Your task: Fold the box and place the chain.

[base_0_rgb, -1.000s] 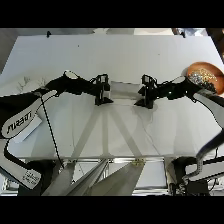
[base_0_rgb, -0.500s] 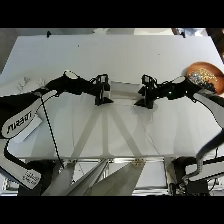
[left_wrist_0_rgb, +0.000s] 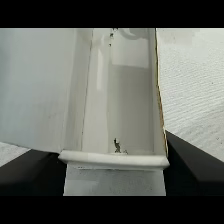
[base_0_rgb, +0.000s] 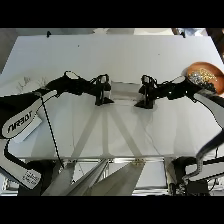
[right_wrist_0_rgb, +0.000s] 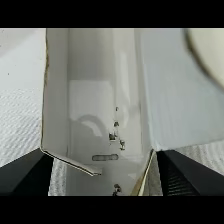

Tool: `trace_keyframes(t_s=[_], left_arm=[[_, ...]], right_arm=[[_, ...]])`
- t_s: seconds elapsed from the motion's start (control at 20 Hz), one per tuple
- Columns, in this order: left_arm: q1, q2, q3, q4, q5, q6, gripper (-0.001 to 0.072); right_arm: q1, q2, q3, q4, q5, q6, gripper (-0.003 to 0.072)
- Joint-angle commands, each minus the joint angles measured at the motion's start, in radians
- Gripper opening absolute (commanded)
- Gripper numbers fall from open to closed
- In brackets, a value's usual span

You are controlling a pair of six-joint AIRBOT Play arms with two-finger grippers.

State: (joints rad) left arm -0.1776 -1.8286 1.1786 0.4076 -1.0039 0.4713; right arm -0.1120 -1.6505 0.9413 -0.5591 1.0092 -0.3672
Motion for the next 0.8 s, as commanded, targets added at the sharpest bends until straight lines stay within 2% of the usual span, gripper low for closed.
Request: trace_keyframes(t_s=[0.0, 0.1, 0.3, 0.35, 0.4, 0.5, 0.6, 0.65, 0.75], left_arm=[[0.001, 0.000, 0.000, -0.002, -0.002, -0.001, 0.0019], [0.001, 0.000, 0.000, -0.003, -0.002, -0.001, 0.0019], [0.001, 0.000, 0.000, -0.003, -0.002, -0.001, 0.0019], [0.001, 0.000, 0.000, -0.003, -0.002, -0.001, 0.0019], [0.001, 0.000, 0.000, -0.003, -0.002, -0.001, 0.0019], [0.001, 0.000, 0.000, -0.003, -0.002, -0.001, 0.0019], [0.001, 0.000, 0.000, -0.003, -0.002, -0.001, 0.0019], [0.001, 0.000, 0.000, -0.003, -0.002, -0.001, 0.0019], [0.001, 0.000, 0.000, -0.003, -0.002, -0.001, 0.0019]], right_arm=[[-0.001, 0.047, 0.001, -0.034, 0.004, 0.010, 0.0677], [-0.001, 0.102, 0.001, -0.130, -0.002, 0.061, 0.0677], [0.000, 0.220, 0.001, -0.426, -0.001, 0.261, 0.0669], [0.000, 0.248, 0.001, -0.469, 0.014, 0.332, 0.0619], [0.000, 0.275, 0.001, -0.480, 0.063, 0.416, 0.0468], [0.001, 0.318, 0.001, -0.415, 0.192, 0.504, 0.0004], [0.001, 0.330, 0.001, -0.247, 0.256, 0.506, 0.0009], [0.001, 0.329, 0.001, -0.146, 0.237, 0.509, 0.0009], [0.001, 0.328, 0.001, 0.014, 0.113, 0.552, 0.0005]])
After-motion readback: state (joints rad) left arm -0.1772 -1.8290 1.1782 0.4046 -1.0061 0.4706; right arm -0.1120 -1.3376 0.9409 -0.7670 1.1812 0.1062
